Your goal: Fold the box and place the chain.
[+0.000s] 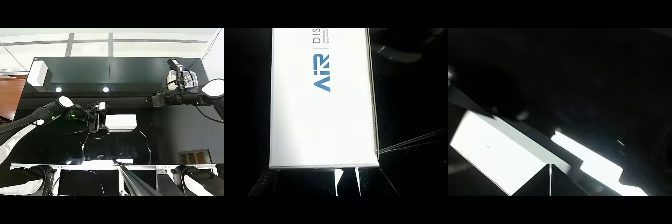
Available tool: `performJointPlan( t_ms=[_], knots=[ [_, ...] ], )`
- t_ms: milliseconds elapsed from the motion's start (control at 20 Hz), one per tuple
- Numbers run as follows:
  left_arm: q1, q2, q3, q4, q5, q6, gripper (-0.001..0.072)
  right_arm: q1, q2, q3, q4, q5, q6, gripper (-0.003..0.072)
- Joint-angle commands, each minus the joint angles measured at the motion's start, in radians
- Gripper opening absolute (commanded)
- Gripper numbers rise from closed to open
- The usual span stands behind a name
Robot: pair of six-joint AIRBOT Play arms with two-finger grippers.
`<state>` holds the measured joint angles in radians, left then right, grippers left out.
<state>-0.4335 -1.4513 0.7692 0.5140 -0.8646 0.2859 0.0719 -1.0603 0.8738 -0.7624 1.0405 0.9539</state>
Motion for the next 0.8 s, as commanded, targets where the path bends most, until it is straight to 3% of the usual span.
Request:
performJointPlan(
  t_ms=[0, 750],
  knots=[
    [0.0, 0.0, 0.0, 0.0, 0.0, 0.001, 0.0359, -0.034, 0.013, 0.004, -0.085, 0.023, 0.01, 0.0017],
    [-0.002, 0.0, 0.0, -0.003, -0.006, 0.0, 0.0359, -0.034, 0.013, 0.004, -0.085, 0.018, 0.038, 0.0017]
  ],
)
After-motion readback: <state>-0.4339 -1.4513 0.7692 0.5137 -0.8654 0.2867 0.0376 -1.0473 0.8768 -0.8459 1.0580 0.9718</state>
